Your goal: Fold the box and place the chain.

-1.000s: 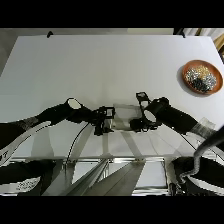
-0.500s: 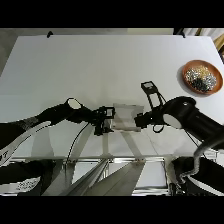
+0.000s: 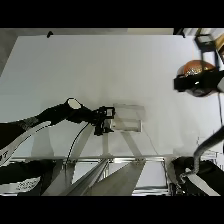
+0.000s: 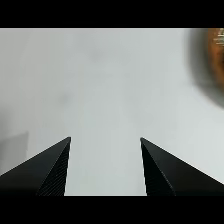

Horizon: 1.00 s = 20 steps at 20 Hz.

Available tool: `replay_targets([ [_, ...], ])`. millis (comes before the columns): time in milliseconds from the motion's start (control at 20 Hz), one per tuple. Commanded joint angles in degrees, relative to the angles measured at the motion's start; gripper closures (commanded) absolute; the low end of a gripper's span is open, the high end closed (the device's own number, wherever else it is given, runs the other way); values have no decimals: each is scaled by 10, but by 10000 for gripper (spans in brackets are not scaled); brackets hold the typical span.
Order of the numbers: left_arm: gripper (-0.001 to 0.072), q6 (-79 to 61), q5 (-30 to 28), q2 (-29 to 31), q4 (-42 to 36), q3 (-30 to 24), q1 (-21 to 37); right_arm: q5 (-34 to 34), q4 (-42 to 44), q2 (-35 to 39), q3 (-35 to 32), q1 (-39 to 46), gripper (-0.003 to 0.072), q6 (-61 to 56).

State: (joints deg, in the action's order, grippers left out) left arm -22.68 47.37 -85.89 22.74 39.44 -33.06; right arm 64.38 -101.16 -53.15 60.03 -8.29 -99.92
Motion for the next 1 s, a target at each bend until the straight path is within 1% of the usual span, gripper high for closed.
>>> replay_targets([
  [0,679,0,0,0,0,0,0,-69,72,-78,34,234,221,103],
  [100,679,0,0,0,0,0,0,-70,130,-151,61,313,223,152],
  [200,679,0,0,0,0,0,0,-65,128,-221,88,345,249,160],
  [300,679,0,0,0,0,0,0,-73,109,-283,107,351,279,160],
  [500,679,0,0,0,0,0,0,-82,97,-382,143,351,279,158],
  [600,679,0,0,0,0,0,0,-99,100,-416,157,351,279,154],
  [700,679,0,0,0,0,0,0,-118,112,-434,163,351,280,146],
  [900,679,0,0,0,0,0,0,-115,118,-452,163,351,289,128],
  [950,679,0,0,0,0,0,0,-118,118,-453,163,351,371,127],
])
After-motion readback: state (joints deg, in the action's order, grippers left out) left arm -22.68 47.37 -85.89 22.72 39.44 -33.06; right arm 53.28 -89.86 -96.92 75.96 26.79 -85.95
